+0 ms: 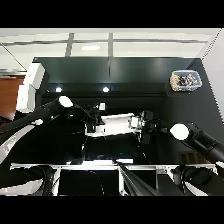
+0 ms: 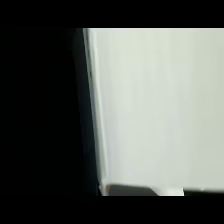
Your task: Fold the box and place the chain.
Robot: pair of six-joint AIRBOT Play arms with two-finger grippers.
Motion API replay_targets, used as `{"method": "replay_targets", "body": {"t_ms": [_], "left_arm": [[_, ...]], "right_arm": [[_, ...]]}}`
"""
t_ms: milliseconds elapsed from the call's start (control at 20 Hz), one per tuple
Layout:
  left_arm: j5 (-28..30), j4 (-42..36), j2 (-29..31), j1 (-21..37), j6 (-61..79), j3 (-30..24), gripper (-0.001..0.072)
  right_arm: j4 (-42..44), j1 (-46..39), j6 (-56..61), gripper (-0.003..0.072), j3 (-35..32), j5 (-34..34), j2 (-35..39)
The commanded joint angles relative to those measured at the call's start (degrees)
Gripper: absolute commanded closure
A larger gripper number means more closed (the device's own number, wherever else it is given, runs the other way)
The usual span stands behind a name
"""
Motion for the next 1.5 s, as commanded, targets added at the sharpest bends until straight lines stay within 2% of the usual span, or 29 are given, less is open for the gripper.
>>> {"method": "replay_targets", "body": {"t_ms": [0, 300, 800, 1100, 1450], "left_arm": [[0.0, 0.0, 0.0, 0.0, 0.0, 0.0, 0.0683], [0.1, 0.0, 0.0, -0.1, 0.2, 0.0, 0.0685], [-0.1, 0.0, 0.1, -0.1, 2.0, 0.2, 0.0684], [-1.4, 1.7, 0.6, -0.2, 4.8, 0.2, 0.0684], [-1.4, 1.7, 0.6, -0.2, 4.8, 0.2, 0.0684]], "right_arm": [[-0.6, -1.0, -1.9, -0.0011, 0.1, -1.7, -0.7], [3.2, -3.9, -5.0, -0.0010, 1.8, -1.7, -1.0], [4.4, -4.1, -5.2, -0.0010, 1.7, 3.9, -2.5], [6.4, -4.1, -5.7, -0.0010, 1.7, 3.3, -2.6], [17.7, -4.1, -17.0, -0.0011, 1.7, 4.4, -6.0]]}}
